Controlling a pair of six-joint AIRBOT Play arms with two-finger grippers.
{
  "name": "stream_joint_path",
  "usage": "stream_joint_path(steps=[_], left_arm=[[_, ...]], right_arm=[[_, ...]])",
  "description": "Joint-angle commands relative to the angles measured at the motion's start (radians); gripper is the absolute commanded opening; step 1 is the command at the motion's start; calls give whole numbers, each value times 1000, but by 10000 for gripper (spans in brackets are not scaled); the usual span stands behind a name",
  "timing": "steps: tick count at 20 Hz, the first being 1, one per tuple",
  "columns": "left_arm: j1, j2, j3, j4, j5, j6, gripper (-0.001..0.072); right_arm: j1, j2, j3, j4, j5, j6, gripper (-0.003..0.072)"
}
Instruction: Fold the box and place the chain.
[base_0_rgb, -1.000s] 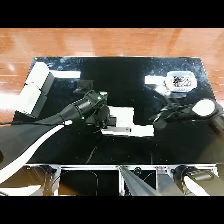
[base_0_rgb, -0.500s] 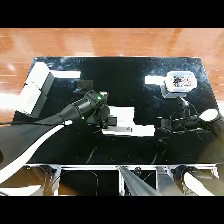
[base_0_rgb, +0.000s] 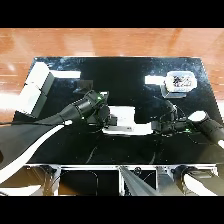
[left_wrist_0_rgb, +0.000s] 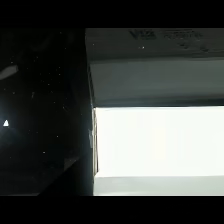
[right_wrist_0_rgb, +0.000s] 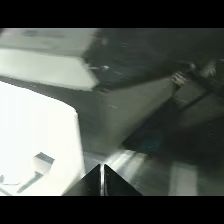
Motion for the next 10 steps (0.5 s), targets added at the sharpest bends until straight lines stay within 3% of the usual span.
stream_joint_path(steps=[1,2,10], left_arm=[[-1,0,1,1,2,0,19],[-1,0,1,1,2,0,19],[-1,0,1,0,0,0,19]], right_arm=[[50,-5,1,65,-39,-15,360],[50,-5,1,65,-34,-16,459],[50,-5,15,109,-45,-33,465]])
